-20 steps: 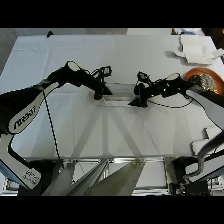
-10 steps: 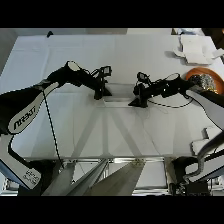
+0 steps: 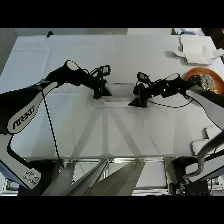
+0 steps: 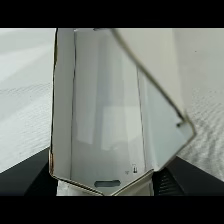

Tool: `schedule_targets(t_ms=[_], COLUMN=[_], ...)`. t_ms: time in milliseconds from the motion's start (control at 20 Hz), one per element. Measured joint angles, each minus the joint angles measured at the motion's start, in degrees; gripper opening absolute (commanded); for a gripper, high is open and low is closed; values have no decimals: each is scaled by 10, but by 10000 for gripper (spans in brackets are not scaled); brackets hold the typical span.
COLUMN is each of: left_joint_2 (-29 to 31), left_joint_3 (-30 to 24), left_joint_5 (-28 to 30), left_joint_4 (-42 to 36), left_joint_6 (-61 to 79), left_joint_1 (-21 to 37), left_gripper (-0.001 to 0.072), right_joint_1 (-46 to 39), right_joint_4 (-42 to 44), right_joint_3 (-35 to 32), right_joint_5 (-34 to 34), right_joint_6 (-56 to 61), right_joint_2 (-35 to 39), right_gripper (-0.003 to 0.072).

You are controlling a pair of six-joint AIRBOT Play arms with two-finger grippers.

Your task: Fold the box and place the chain.

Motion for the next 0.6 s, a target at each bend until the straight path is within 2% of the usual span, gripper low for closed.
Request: schedule_targets(t_ms=[350,400,450,500,600], left_joint_2=[51,61,73,84,108], left_joint_3=[0,0,0,0,0], left_joint_5=[-24,-37,-53,-69,-100], left_joint_4=[16,26,35,44,58], left_joint_6=[0,0,0,0,-1], left_joint_1=[25,31,38,45,60], left_gripper=[287,318,491,720,696], right_joint_1=[0,0,0,0,0], right_joint_4=[0,0,0,0,0], right_joint_3=[0,0,0,0,0], right_joint_5=[0,0,0,0,0], right_joint_6=[0,0,0,0,0], right_joint_2=[0,0,0,0,0], right_gripper=[520,520,520,520,520])
